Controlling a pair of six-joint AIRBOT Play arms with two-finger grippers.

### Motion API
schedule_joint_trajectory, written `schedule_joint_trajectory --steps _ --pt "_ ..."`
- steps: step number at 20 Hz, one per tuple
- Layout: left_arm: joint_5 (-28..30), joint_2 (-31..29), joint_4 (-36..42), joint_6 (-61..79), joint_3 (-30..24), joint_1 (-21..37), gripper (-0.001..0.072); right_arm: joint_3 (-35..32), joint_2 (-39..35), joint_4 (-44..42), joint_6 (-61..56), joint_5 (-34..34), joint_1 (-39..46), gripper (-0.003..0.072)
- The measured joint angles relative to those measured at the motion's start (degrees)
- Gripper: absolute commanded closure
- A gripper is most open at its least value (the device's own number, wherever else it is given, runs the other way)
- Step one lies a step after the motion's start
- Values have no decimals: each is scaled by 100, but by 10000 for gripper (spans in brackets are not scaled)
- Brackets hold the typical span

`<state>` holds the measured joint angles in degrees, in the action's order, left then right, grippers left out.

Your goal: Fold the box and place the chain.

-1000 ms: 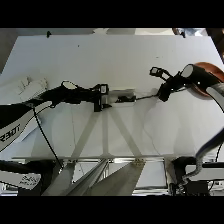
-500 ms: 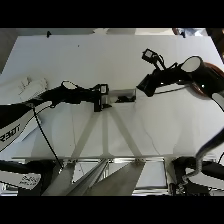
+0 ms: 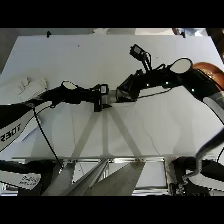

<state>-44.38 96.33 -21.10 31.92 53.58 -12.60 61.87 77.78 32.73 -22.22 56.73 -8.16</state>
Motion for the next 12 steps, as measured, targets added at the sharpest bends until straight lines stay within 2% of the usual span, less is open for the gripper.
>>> schedule_joint_trajectory --steps 1,2,7,9,12 --pt "0 0 0 0 0 0 361 2 11 -13 11 -4 -13 494" --pt "0 0 2 0 0 2 361 0 17 -13 17 0 -17 422" --pt "-2 0 4 0 0 0 361 0 11 33 87 15 85 422" --pt "-2 0 4 0 0 2 361 0 -37 70 157 74 243 383" --pt "-2 0 4 0 0 0 361 2 -138 299 214 186 634 383"
